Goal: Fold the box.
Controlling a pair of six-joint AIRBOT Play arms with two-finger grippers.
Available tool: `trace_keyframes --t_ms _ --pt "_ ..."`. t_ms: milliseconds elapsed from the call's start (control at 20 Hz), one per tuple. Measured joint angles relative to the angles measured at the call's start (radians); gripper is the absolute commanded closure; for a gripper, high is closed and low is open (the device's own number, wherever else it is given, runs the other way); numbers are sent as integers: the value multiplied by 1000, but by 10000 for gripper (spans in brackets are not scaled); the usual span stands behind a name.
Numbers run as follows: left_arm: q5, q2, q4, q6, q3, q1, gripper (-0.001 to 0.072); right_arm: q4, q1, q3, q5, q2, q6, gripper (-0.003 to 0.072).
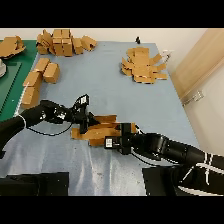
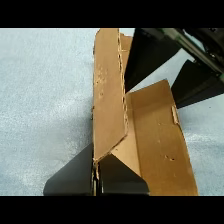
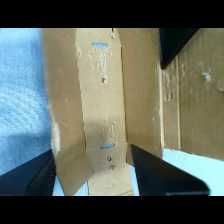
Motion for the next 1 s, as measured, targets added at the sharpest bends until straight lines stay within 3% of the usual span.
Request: trace_keyframes --t_ms 400,600,750,1000 --pt "0 0 0 0 0 0 699 16 -61 24 -10 27 5 -34" --pt "0 0 0 0 0 0 699 95 -113 27 -11 31 -61 -34" --pt "0 0 0 0 0 0 698 229 -161 28 -12 30 -202 -34" --pt "0 0 0 0 0 0 698 594 -279 53 -38 3 -625 -34"
